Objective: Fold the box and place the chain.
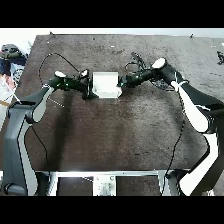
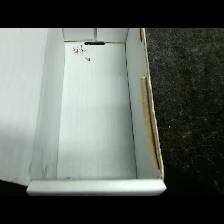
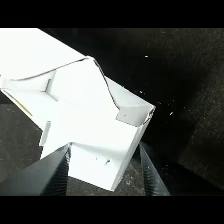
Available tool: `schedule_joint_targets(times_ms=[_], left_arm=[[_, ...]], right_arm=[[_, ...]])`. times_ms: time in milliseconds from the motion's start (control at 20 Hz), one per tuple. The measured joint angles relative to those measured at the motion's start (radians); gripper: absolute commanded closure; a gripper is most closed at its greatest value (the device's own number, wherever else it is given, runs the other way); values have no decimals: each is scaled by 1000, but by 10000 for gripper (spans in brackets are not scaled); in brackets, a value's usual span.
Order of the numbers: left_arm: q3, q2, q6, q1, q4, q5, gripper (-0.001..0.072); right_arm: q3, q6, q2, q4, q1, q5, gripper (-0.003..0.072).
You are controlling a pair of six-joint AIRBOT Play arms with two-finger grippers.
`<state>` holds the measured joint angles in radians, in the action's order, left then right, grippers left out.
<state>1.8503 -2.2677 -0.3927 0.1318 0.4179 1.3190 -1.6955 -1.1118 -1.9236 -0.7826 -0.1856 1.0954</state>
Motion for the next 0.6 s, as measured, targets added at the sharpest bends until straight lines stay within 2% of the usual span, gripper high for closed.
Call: schedule_joint_targets(times_ms=[600], left_arm=[[0,0,0,0,0,0,263]], right_arm=[[-20,-119,0,-168,-102,-36,215]])
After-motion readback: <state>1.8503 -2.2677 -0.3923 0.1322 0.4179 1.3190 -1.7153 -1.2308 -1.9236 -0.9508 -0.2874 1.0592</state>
